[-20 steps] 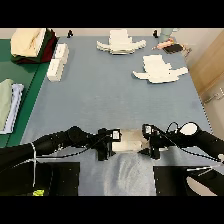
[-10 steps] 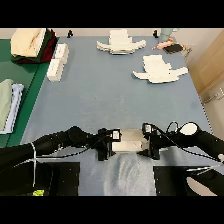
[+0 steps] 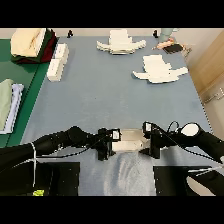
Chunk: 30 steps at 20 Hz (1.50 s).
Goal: Fold the box.
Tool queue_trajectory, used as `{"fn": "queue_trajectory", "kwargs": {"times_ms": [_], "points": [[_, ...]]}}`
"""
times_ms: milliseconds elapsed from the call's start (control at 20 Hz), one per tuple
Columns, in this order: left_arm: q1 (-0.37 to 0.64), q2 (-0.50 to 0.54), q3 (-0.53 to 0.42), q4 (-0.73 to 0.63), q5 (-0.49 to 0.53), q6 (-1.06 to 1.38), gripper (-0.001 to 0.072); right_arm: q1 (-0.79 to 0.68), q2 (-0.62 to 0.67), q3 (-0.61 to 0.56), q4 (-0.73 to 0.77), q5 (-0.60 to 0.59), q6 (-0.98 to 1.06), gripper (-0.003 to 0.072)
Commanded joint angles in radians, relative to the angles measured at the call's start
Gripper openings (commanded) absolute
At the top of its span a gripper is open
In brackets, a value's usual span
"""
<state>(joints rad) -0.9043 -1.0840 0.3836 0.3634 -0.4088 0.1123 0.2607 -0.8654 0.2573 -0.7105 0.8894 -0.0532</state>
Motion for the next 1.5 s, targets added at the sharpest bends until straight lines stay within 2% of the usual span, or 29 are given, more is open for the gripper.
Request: {"fn": "queue_trajectory", "kwargs": {"times_ms": [0,200,500,600,700,850,950,1050,1150,1450], "points": [[0.000,0.000,0.001,0.000,-0.002,0.003,0.0590,0.000,0.075,0.001,-0.071,0.014,0.085,0.0720],[0.000,0.000,0.001,0.000,-0.002,0.003,0.0590,0.000,0.206,0.001,-0.190,0.088,0.293,0.0720],[0.000,0.000,0.001,0.000,-0.002,0.003,0.0590,0.000,0.431,0.016,-0.186,0.109,0.493,0.0720],[0.000,0.000,0.001,0.000,-0.002,0.003,0.0590,0.001,0.509,0.021,-0.122,0.112,0.592,0.0720],[0.000,0.000,0.001,0.000,-0.002,0.003,0.0590,0.001,0.552,0.020,-0.039,0.117,0.851,0.0720],[0.000,0.000,0.001,0.000,-0.002,0.003,0.0590,0.001,0.554,0.020,-0.025,0.124,1.421,0.0720],[0.000,0.000,0.001,0.000,-0.002,0.003,0.0590,0.002,0.553,0.020,-0.010,0.124,1.674,0.0705],[0.000,0.000,0.001,0.000,-0.002,0.003,0.0590,0.002,0.553,0.019,-0.002,0.123,1.692,0.0686],[0.000,0.000,0.001,0.000,-0.002,0.003,0.0590,0.002,0.553,0.019,0.035,0.123,1.692,0.0509],[0.000,0.000,0.001,0.000,-0.002,0.003,0.0590,0.037,0.528,0.004,0.127,0.140,1.692,0.0503]]}}
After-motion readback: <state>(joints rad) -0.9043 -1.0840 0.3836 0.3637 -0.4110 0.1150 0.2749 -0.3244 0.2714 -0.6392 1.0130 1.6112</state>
